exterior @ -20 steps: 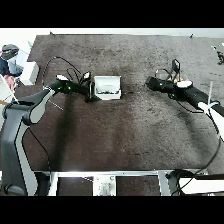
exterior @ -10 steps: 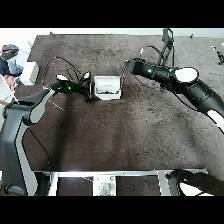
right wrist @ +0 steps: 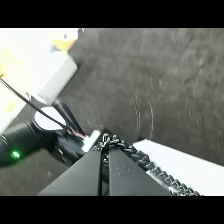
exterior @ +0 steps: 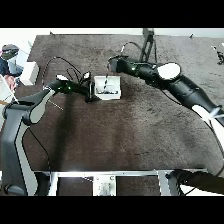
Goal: Fold the box and place the chain.
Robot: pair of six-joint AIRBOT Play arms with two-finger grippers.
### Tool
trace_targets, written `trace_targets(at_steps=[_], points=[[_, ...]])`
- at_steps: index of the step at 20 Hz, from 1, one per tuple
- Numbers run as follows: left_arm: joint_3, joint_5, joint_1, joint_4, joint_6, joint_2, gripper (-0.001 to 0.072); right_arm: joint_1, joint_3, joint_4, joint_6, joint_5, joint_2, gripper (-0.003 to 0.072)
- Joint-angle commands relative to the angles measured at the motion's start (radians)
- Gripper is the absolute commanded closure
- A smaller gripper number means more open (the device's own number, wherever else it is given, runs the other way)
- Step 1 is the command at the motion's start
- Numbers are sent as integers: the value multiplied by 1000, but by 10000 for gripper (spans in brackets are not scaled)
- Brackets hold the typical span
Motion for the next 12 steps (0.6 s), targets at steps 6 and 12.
trace_targets(at_steps=[6, 12], points=[[1, 0, -1, 0, 0, 0, 424, -34, -16, -49, -1, 65, -187, 393], [1, 0, -1, 0, 1, 0, 424, -307, -107, -153, 68, 179, -61, 392]])
